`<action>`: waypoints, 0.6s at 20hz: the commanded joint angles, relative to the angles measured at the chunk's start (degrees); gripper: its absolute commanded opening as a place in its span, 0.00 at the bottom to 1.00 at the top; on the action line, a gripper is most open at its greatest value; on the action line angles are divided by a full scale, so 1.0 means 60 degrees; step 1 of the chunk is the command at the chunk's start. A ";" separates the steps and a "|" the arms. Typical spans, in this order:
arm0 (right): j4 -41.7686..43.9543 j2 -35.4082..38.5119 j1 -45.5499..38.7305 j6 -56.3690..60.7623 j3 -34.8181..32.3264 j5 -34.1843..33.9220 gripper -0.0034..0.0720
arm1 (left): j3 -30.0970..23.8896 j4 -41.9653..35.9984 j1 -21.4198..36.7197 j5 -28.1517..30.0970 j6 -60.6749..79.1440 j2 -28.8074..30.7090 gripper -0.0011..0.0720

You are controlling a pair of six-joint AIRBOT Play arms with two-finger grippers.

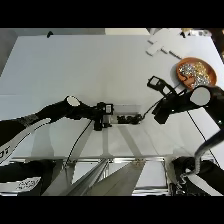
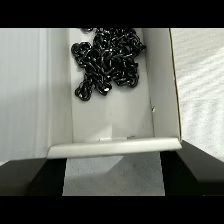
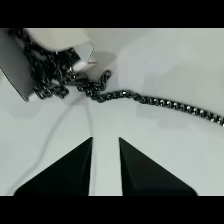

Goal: Fold the box and place the chain.

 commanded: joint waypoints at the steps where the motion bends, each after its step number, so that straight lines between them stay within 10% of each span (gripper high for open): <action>1: 0.0889 -0.0109 -0.0277 -0.3585 -0.1064 -0.1756 0.37 | 0.0004 0.0000 0.0000 0.0004 0.0000 0.0004 0.03; 12: 0.2419 -0.1694 -0.0266 -0.5089 -0.1151 -0.1829 0.34 | 0.0004 0.0000 0.0000 0.0004 0.0000 0.0004 0.03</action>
